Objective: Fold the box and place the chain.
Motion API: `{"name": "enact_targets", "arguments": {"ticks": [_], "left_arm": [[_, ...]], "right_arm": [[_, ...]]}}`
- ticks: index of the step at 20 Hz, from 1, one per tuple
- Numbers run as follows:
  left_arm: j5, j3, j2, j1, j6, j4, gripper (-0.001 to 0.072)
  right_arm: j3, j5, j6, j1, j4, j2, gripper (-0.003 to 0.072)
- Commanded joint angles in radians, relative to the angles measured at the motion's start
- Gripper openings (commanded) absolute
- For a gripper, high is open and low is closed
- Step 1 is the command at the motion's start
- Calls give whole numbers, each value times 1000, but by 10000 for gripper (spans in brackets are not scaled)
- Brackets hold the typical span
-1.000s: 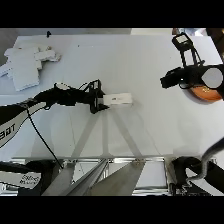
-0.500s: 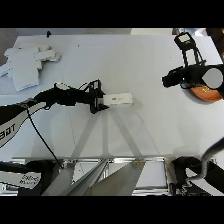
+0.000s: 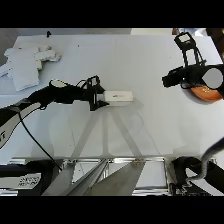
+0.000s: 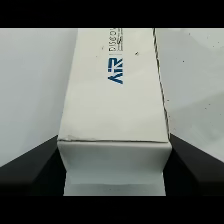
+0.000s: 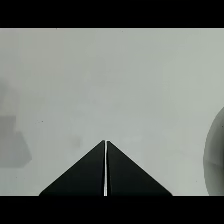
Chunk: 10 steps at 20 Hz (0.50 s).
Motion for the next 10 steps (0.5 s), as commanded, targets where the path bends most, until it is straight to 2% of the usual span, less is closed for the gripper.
{"name": "enact_targets", "arguments": {"ticks": [1, 7, 10], "left_arm": [[9, 1, 61, 0, -2, -22, 516], [122, 1, 67, 0, -82, 3, 508], [174, 1, 61, 0, -190, 144, 508]], "right_arm": [[1, 0, 0, 0, 0, 0, 17], [1, 0, 0, 0, 0, 0, 17], [1, 0, 0, 0, 0, 0, 17]]}}
